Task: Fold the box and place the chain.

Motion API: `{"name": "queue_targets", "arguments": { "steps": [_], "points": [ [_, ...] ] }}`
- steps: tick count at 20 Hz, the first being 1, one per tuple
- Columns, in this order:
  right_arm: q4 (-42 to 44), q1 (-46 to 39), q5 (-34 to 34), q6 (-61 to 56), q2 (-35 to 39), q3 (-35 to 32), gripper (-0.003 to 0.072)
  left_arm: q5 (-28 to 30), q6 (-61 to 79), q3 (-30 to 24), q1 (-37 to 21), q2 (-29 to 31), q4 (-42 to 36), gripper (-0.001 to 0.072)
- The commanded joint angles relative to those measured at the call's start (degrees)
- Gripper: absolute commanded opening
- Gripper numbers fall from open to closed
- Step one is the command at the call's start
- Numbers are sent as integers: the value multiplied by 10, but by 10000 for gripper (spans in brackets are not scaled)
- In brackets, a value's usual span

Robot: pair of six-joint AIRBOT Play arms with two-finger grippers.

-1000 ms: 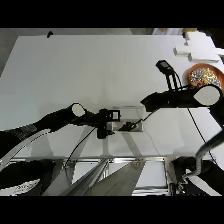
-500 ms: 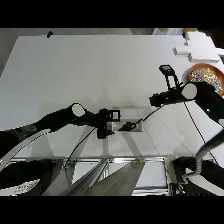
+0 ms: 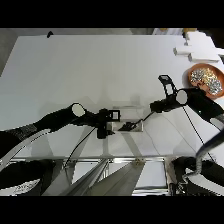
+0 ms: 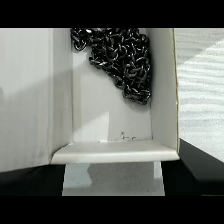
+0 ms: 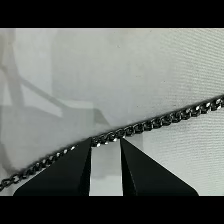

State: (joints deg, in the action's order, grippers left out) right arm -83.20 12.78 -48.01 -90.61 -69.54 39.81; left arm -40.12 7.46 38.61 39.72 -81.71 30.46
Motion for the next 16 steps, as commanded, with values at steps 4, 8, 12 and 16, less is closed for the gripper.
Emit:
{"name": "queue_targets", "arguments": {
  "steps": [4,8,12,16],
  "points": [
    [-10,0,9,-12,-23,-8,315,0,0,0,0,0,0,180],
    [-10,0,7,-10,-30,-8,126,0,0,0,0,0,0,180],
    [-10,0,-25,26,-2,-8,18,0,0,0,0,0,0,180],
    [-4,4,-68,26,102,-8,18,0,0,0,0,0,0,180]
  ]
}}
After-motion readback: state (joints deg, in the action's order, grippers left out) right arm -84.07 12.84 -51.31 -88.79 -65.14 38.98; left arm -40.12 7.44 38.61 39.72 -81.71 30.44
